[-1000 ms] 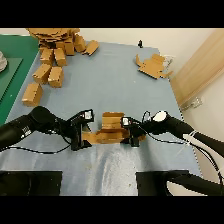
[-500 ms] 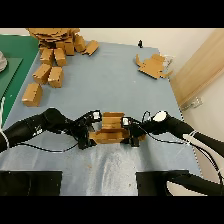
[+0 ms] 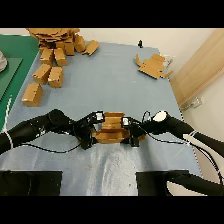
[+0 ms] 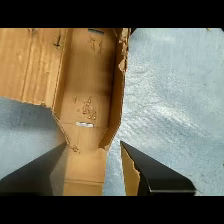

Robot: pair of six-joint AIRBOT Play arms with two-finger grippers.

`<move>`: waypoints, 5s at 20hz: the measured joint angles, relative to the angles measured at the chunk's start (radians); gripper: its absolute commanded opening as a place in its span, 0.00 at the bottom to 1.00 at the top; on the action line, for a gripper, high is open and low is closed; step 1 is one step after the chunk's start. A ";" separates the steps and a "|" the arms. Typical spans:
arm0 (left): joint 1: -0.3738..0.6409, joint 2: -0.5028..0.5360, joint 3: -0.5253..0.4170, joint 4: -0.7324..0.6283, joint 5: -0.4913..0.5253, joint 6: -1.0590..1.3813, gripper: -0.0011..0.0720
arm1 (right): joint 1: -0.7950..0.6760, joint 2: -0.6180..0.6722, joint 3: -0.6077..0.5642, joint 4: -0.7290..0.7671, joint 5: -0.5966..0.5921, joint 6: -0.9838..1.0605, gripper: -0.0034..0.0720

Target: Fold the box.

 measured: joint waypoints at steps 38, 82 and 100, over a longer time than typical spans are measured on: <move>-0.096 -0.075 0.049 -0.009 0.134 -0.003 0.28 | 0.000 0.000 0.000 0.000 0.000 0.000 0.70; 0.174 0.061 0.012 0.480 -0.214 -1.571 0.03 | 0.000 0.000 0.000 0.000 0.000 0.000 0.70; -0.043 -0.023 0.011 0.179 0.059 -1.497 0.03 | 0.000 0.000 0.000 0.001 0.000 0.000 0.70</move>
